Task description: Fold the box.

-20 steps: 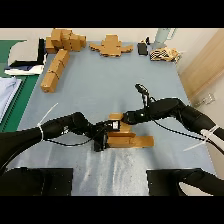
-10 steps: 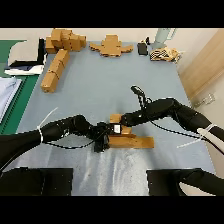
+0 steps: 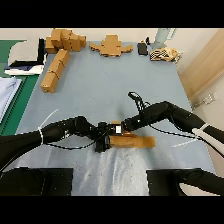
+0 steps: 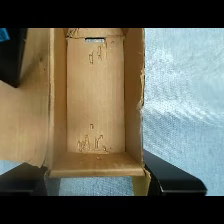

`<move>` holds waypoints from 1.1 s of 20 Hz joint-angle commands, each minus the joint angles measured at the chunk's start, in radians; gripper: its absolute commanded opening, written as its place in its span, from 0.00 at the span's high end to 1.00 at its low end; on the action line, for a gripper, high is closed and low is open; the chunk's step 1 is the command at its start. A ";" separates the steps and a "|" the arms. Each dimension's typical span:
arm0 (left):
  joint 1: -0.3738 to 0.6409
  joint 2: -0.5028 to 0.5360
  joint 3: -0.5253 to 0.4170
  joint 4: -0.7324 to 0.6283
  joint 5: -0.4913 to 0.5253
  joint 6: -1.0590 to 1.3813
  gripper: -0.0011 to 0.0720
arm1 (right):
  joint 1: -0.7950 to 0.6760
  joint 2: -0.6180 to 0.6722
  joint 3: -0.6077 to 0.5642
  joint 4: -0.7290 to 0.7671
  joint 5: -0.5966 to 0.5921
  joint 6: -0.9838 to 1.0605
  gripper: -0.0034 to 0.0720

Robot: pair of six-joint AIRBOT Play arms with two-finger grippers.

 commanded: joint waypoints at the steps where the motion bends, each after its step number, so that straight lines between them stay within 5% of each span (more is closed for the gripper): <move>1: -0.001 0.001 0.001 -0.001 0.003 -0.012 0.50 | 0.001 -0.004 -0.008 -0.023 0.000 0.001 0.95; 7: -0.001 0.001 0.002 -0.001 0.002 -0.012 0.50 | 0.000 0.036 -0.007 -0.095 -0.006 0.002 0.95; 12: -0.001 0.001 0.001 -0.001 0.002 -0.012 0.50 | -0.003 0.298 -0.007 -0.460 -0.065 0.223 0.95; 15: -0.001 0.001 0.002 -0.001 0.002 -0.012 0.50 | -0.001 0.477 -0.016 -0.475 -0.260 0.198 0.95; 18: -0.001 0.001 0.001 -0.001 0.002 -0.012 0.50 | -0.001 0.629 -0.105 -0.310 -0.486 -0.050 0.95; 19: -0.001 0.001 0.001 -0.001 0.002 -0.011 0.50 | -0.001 0.679 -0.155 -0.252 -0.524 -0.103 0.75; 20: -0.001 0.001 0.001 -0.001 0.002 -0.012 0.50 | 0.002 0.712 -0.203 -0.249 -0.520 -0.143 0.34; 21: -0.001 0.001 0.001 -0.001 0.002 -0.012 0.50 | 0.010 0.735 -0.254 -0.280 -0.472 -0.212 0.09; 22: -0.001 0.001 0.001 -0.001 0.002 -0.012 0.50 | 0.014 0.745 -0.300 -0.320 -0.406 -0.274 0.09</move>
